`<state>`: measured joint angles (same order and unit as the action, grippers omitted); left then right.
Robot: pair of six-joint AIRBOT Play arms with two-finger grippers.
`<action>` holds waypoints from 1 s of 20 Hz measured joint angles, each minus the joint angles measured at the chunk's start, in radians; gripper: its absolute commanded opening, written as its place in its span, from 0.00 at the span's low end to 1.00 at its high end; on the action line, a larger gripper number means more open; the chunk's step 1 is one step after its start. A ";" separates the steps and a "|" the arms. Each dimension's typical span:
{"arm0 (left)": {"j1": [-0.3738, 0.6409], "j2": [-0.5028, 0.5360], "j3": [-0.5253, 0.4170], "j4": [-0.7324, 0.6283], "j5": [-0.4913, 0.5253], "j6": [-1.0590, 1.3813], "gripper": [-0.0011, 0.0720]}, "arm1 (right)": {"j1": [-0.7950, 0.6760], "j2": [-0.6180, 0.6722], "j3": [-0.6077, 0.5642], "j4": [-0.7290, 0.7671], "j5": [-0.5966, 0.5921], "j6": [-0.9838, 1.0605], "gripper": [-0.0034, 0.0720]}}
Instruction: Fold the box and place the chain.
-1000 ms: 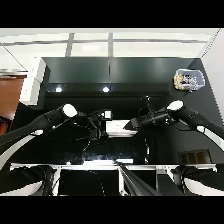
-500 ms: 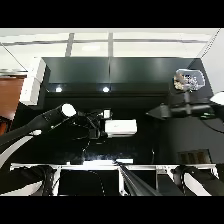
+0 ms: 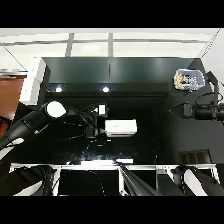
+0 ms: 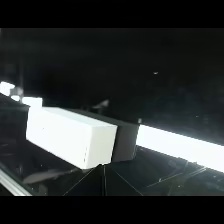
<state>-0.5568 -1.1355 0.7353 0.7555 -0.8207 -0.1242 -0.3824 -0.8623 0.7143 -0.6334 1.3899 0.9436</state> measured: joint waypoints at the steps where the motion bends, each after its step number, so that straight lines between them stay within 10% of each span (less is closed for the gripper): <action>1: -0.019 -0.011 0.019 -0.002 0.012 -0.030 1.00 | -0.004 0.001 0.000 -0.002 -0.006 0.000 0.07; 10: -0.163 -0.284 0.255 -0.012 0.050 -0.228 1.00 | -0.005 0.005 0.000 -0.007 -0.037 0.000 0.07; 20: -0.177 -0.348 0.294 0.017 -0.028 -0.268 1.00 | 0.004 0.005 0.000 -0.012 -0.045 -0.003 0.07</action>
<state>-0.7334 -1.4834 1.0290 0.7727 -0.8490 -0.3923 -0.3786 -0.8574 0.7143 -0.6453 1.3453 0.9409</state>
